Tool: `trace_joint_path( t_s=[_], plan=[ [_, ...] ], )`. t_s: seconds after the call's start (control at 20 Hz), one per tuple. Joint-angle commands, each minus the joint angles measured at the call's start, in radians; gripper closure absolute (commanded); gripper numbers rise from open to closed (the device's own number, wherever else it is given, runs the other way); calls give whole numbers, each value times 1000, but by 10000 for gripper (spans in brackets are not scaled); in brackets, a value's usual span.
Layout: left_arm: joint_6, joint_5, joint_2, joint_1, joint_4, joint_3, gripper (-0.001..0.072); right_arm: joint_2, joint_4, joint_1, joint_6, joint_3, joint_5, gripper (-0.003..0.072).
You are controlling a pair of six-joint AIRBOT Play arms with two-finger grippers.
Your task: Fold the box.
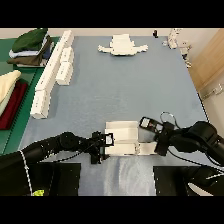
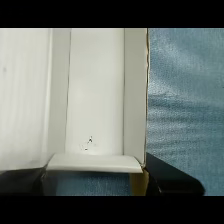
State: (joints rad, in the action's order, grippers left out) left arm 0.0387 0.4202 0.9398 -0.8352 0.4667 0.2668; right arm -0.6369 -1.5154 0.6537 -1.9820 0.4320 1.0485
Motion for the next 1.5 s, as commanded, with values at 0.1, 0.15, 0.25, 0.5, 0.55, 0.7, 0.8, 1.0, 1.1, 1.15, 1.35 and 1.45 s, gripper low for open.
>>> trace_joint_path(
  t_s=[0.1, 0.15, 0.25, 0.5, 0.55, 0.7, 0.8, 1.0, 1.1, 1.15, 1.35, 1.45],
  plan=[
    [0, -1, 0, 0, 0, 0, 260, -24, 282, -198, 665, 18, 243, 683],
    [0, 0, 0, 0, 0, 0, 260, -50, 200, -275, 665, 18, 265, 684],
    [0, 0, 0, 0, 0, 0, 260, -97, -34, -428, 598, 17, 261, 685],
    [0, 0, 0, 0, 0, 0, 259, -209, -438, -680, 317, 17, 195, 685],
    [0, 0, 0, 0, 0, 0, 260, -228, -452, -705, 291, 17, 193, 685],
    [0, 0, 0, 0, 0, 0, 259, -261, -494, -729, 239, 8, 192, 686],
    [0, 0, 0, 0, 0, 0, 260, -283, -551, -729, 210, -21, 191, 686],
    [0, 0, 0, 0, 0, 0, 260, -291, -695, -729, 139, -72, 198, 686],
    [0, 0, 0, 0, 0, 0, 260, -290, -740, -729, 115, -72, 240, 686],
    [0, 0, 0, 0, 0, 0, 259, -290, -759, -729, 111, -72, 253, 686],
    [0, 0, 0, 0, 0, 0, 259, -291, -784, -706, 103, -74, 248, 686],
    [0, 0, 0, 0, 0, 0, 260, -291, -785, -679, 103, -76, 235, 686]
  ],
)
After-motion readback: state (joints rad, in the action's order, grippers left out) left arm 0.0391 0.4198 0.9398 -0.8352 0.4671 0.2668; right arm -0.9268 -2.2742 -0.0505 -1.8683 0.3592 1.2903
